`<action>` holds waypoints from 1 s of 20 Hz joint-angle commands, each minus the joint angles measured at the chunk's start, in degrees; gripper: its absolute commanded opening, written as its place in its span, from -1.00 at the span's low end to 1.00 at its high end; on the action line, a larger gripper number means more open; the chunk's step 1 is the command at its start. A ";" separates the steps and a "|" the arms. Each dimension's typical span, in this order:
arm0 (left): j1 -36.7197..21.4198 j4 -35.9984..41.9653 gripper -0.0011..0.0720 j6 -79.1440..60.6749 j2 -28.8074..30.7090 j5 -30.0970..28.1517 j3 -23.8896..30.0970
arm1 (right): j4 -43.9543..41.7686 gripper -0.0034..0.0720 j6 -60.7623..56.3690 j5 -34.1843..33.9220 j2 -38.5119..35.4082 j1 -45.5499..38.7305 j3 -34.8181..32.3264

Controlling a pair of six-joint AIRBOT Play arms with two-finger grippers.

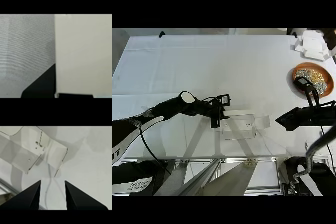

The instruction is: Fold the box and place the chain.

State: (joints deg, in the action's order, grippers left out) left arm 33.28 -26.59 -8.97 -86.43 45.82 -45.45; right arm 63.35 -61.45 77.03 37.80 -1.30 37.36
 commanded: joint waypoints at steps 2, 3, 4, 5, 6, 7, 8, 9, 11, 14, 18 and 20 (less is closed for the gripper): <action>0.02 -0.22 -0.94 -0.02 -0.04 -0.13 0.02 | -0.35 -0.36 5.53 0.07 -0.04 0.04 0.04; 0.02 -0.22 -0.94 -0.02 -0.04 -0.13 0.02 | -0.33 -0.57 8.92 0.09 -0.04 0.04 0.04; 0.02 -0.22 -0.94 -0.02 -0.04 -0.13 0.02 | -0.31 -0.80 13.33 0.07 -0.02 0.04 0.04; 0.02 -0.22 -0.94 -0.02 -0.04 -0.13 0.02 | -0.48 -0.87 18.23 0.11 0.04 0.04 0.04; 0.02 -0.22 -0.94 -0.02 -0.04 -0.13 0.02 | -0.96 -0.87 23.71 0.46 0.33 0.04 0.04; 0.02 -0.22 -0.94 -0.02 -0.04 -0.15 0.02 | -1.42 -0.87 28.22 1.18 0.90 0.33 0.04; 0.02 -0.20 -0.94 -0.02 -0.04 -0.11 0.02 | -1.49 -0.87 32.17 2.56 1.81 1.42 0.04; 0.02 -0.20 -0.94 -0.02 -0.02 -0.13 0.02 | -1.31 -0.86 34.27 4.48 2.93 3.04 0.00; 0.02 -0.20 -0.94 -0.02 -0.04 -0.13 0.02 | 1.27 -0.68 34.99 6.12 5.29 7.78 -0.55; 0.02 -0.17 -0.94 -0.02 -0.04 -0.11 0.02 | 3.06 0.96 34.99 1.01 8.85 15.17 -1.44; 0.02 -0.02 -0.94 -0.02 -0.04 -0.13 0.02 | 5.97 0.95 36.04 -2.38 12.07 22.56 -1.57; 0.02 0.00 -0.94 -0.02 -0.04 -0.09 0.02 | 4.15 0.95 38.42 -6.67 12.09 21.57 -2.75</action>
State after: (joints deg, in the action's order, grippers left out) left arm 33.28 -26.70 -8.97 -86.43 45.69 -45.45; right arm 67.33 -25.80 75.13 48.66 18.22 35.53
